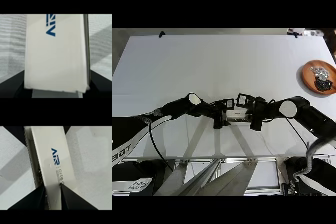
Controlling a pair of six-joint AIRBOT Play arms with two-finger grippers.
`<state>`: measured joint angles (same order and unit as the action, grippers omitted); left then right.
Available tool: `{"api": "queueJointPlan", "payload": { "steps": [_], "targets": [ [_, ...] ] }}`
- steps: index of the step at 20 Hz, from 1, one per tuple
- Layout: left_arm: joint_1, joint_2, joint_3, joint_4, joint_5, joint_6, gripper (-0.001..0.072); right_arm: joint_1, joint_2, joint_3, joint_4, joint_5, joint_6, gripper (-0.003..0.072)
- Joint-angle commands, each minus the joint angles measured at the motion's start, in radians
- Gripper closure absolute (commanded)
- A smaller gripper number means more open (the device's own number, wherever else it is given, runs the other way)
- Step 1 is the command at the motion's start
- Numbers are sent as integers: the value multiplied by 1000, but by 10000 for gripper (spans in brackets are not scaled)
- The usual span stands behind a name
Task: Fold the box and place the chain.
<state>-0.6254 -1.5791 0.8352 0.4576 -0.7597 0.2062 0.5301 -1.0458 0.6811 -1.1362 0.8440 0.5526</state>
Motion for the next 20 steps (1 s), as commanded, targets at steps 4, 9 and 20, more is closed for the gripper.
{"api": "queueJointPlan", "payload": {
  "steps": [4, 9, 20],
  "targets": [
    [0, 0, 0, 0, 0, 0, 252, 13, 14, -2, 8, 76, 6, 507],
    [0, 0, 0, 0, 0, 0, 252, 26, 26, -6, 7, 87, 27, 480],
    [0, 0, 0, 0, 0, 0, 252, 7, 166, -42, 6, -19, 56, 478]
  ]
}}
